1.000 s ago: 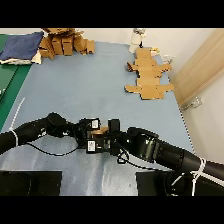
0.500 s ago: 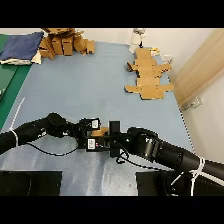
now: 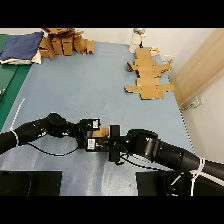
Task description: Fold the box.
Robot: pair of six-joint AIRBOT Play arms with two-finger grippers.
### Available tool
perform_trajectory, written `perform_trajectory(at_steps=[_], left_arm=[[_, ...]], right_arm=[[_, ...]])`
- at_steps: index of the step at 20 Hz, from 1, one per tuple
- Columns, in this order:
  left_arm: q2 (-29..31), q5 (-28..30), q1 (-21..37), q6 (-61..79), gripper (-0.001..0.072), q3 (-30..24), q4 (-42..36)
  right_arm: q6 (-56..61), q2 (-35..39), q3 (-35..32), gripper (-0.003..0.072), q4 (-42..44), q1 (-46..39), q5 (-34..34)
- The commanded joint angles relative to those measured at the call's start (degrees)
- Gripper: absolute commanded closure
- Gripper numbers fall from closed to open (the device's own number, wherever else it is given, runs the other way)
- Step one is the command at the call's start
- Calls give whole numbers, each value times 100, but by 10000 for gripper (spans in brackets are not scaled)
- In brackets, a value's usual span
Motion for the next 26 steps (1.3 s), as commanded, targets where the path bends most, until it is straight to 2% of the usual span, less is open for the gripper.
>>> perform_trajectory(at_steps=[1,2,5,6,7,8,10,12,14,15,16,17,26], left_arm=[[2,7,7,2,295,0,4],[2,7,7,2,295,-2,4],[2,9,7,2,295,0,4],[2,9,7,2,295,0,4],[2,9,7,2,295,0,4],[2,9,7,2,295,0,4],[2,7,7,0,294,0,4],[2,7,7,-2,294,0,2],[2,9,7,-2,294,0,4],[2,9,7,-2,295,0,2],[2,11,9,-2,295,0,2],[2,11,9,-2,294,0,2],[2,9,9,-2,295,0,2]], right_arm=[[59,24,15,479,9,-7,50],[247,66,46,443,-170,-7,59],[1119,435,299,454,-619,-7,654],[1926,649,407,533,-726,-17,957],[3147,911,428,681,-791,-61,1126],[4452,1169,354,682,-793,-133,1106],[6942,1733,-116,682,-802,-236,354],[9197,2109,-938,682,-933,-240,-1054],[10981,2116,-1862,682,-1078,-240,-3005],[11066,2026,-2256,682,-914,-247,-4227],[11066,1902,-2470,682,-684,-258,-5012],[11053,1757,-2540,682,-476,-258,-5359],[11027,603,-2527,682,-514,-289,-5377]])
